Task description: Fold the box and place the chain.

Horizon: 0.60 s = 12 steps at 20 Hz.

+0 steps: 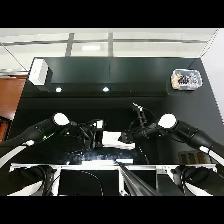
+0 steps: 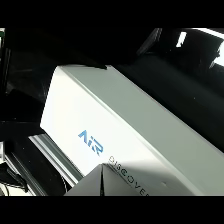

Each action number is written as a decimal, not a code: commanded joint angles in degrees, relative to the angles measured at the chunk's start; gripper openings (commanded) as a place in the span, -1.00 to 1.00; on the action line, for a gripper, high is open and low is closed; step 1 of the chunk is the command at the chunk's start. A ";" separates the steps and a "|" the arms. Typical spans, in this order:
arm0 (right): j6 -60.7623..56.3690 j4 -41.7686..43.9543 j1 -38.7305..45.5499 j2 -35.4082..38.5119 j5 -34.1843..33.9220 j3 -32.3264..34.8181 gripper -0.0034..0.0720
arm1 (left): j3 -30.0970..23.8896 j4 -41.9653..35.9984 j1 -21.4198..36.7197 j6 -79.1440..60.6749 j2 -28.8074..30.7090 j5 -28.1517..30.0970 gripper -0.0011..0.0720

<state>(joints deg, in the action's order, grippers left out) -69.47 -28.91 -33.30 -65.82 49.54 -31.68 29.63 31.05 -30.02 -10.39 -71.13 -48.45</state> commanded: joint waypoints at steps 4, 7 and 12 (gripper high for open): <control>0.70 -0.42 1.40 2.43 7.19 -2.95 -0.88 | 0.02 -0.07 0.07 -0.02 0.00 -0.02 -0.01; 0.72 -0.44 8.07 7.50 16.04 -6.27 -0.88 | 0.15 3.74 0.31 0.90 1.11 -0.42 0.03; 0.68 -6.69 26.53 16.33 24.41 -9.99 -0.88 | 0.79 14.12 2.58 13.73 7.37 -0.74 0.99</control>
